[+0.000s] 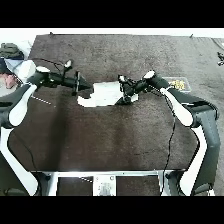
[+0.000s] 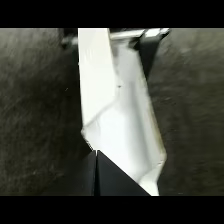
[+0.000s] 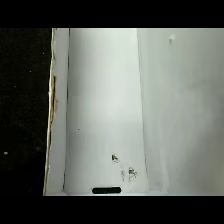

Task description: Fold the box and place the chain.

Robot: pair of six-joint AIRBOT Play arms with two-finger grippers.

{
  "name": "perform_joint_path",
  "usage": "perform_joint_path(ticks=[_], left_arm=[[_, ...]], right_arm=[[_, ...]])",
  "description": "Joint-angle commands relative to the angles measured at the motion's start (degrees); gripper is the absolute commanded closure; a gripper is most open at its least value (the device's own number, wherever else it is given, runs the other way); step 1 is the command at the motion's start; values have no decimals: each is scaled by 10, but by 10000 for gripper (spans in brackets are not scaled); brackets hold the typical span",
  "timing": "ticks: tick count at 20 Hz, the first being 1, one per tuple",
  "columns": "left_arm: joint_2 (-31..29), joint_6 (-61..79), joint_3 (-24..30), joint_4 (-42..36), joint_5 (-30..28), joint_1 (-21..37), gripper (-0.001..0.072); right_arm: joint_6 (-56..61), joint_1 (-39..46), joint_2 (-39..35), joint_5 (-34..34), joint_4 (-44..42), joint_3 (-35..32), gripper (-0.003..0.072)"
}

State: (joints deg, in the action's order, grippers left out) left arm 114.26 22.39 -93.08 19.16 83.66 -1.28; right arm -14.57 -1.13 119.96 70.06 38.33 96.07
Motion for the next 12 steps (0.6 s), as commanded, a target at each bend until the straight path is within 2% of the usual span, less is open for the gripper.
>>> perform_joint_path(ticks=[1,3,5,7,10,12], left_arm=[[-26,-49,-30,11,83,19,704],[-67,-81,-29,28,69,14,706],[-116,-95,-4,32,35,11,706],[-176,-94,65,35,-31,3,706],[-265,-70,217,29,-178,-30,706],[-279,-72,283,16,-233,-65,705]], right_arm=[[0,0,0,0,0,0,265],[0,0,0,0,0,0,265],[0,0,0,0,0,0,264],[0,0,0,0,0,0,264],[0,0,0,0,0,0,265],[0,0,0,0,0,0,265]])
